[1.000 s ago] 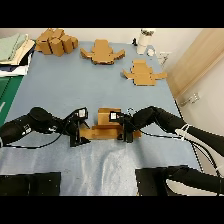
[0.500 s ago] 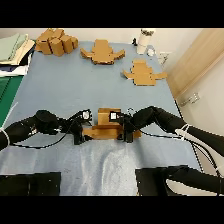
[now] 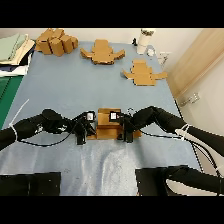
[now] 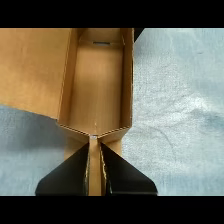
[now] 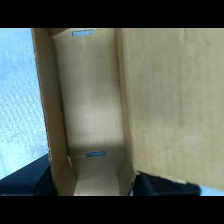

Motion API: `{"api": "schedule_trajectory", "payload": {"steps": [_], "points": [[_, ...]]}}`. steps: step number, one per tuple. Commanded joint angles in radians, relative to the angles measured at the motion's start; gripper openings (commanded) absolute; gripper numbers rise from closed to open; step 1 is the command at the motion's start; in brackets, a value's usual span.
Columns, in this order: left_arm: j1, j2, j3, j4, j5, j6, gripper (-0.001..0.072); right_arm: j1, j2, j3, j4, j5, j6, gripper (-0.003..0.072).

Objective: Fold the box.

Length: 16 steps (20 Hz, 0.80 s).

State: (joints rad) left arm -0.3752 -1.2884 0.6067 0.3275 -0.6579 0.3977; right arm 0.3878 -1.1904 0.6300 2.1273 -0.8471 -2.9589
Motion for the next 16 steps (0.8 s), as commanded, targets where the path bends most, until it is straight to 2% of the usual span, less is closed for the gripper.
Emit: {"api": "schedule_trajectory", "payload": {"steps": [1,5,12,13,14,16], "points": [[-0.011,-0.013,0.003,-0.052,-0.005,0.041,0.0115,0.000,0.000,0.000,0.000,0.000,0.000,0.0510],[-0.031,-0.015,0.003,-0.162,0.014,0.139,0.0115,0.000,0.000,0.000,0.000,0.000,0.000,0.0510],[-0.037,-0.023,0.003,-0.175,0.008,0.172,0.0120,0.000,0.000,0.000,0.000,0.000,0.000,0.0510],[-0.037,-0.023,0.003,-0.175,0.001,0.173,0.0279,0.000,0.000,0.000,0.000,0.000,0.000,0.0510],[-0.037,-0.023,0.003,-0.175,-0.008,0.178,0.0548,0.000,0.000,0.000,0.000,0.000,0.000,0.0510],[-0.037,-0.023,0.003,-0.175,-0.013,0.179,0.0568,0.000,0.000,0.000,0.000,0.000,0.000,0.0510]]}}
